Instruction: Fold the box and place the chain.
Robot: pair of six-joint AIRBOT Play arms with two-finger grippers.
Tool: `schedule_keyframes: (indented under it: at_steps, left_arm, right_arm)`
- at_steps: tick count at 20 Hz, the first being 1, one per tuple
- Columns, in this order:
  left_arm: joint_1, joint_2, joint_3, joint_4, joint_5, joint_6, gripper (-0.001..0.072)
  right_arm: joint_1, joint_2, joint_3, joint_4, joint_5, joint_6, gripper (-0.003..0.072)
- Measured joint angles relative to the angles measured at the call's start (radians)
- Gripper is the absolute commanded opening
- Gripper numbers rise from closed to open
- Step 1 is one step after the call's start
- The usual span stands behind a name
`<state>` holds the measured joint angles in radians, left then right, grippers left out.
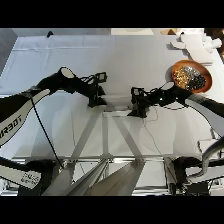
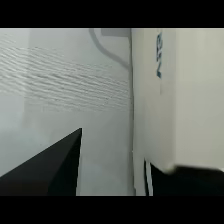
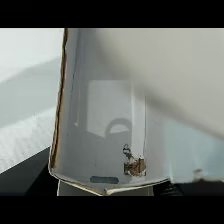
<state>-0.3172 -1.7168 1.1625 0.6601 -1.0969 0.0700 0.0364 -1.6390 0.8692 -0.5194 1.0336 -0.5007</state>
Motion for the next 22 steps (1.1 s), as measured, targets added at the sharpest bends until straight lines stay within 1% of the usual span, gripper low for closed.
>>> schedule_keyframes:
  at_steps: [4,7,8,10,11,14,16,18,20,22]
  left_arm:
    - [0.061,0.058,0.0,0.003,-0.034,-0.008,0.0453]
    - [0.1,0.127,0.0,0.035,-0.061,-0.026,0.045]
    - [0.105,0.156,0.0,0.065,-0.071,-0.046,0.0393]
    - [0.1,0.209,0.0,0.12,-0.086,-0.106,0.0062]
    - [0.091,0.236,0.0,0.144,-0.105,-0.145,0.0012]
    - [0.042,0.285,0.0,0.167,-0.191,-0.224,0.0012]
    - [0.0,0.293,-0.002,0.158,-0.238,-0.249,0.0011]
    - [-0.04,0.288,-0.003,0.14,-0.259,-0.262,0.0008]
    - [-0.066,0.278,-0.005,0.11,-0.23,-0.27,0.0008]
    - [-0.08,0.268,-0.006,0.079,-0.15,-0.277,0.0008]
  right_arm:
    - [0.0,0.0,0.0,0.002,-0.002,0.003,0.0398]
    - [0.0,0.0,0.0,0.0,-0.001,0.002,0.0398]
    - [0.0,0.0,0.0,0.0,-0.001,0.002,0.0398]
    - [0.0,0.0,0.0,0.0,-0.001,0.002,0.0398]
    - [0.0,0.0,0.0,0.0,-0.001,0.002,0.0398]
    - [0.0,0.0,0.0,0.0,-0.001,0.002,0.0398]
    - [0.0,0.0,0.0,0.0,-0.001,0.002,0.0398]
    - [0.0,0.0,0.0,0.0,-0.002,0.002,0.0398]
    - [0.0,0.0,0.0,0.0,-0.002,0.002,0.0398]
    - [0.0,0.0,0.0,0.0,-0.002,0.002,0.0398]
